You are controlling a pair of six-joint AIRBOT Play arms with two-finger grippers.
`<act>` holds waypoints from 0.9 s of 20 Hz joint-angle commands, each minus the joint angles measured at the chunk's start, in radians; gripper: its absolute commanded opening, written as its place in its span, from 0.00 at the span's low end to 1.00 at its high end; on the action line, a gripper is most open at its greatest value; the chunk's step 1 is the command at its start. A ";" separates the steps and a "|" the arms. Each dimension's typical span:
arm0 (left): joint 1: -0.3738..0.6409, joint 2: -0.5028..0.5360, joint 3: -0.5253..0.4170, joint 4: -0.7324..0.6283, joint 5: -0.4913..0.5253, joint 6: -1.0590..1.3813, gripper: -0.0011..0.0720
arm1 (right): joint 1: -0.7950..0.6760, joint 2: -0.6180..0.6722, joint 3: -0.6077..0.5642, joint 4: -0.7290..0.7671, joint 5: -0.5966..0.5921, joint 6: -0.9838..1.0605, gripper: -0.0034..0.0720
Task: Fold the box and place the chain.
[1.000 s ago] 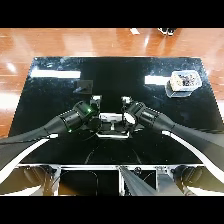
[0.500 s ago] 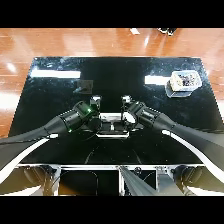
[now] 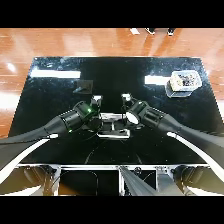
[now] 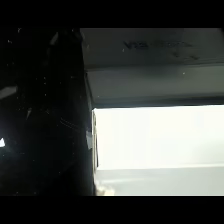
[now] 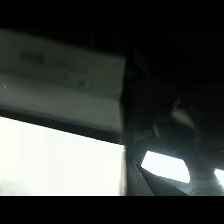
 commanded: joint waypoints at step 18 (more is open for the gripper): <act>0.001 0.000 -0.001 0.005 0.014 -0.003 0.04 | -0.487 0.565 -0.113 -0.370 0.172 -0.255 0.73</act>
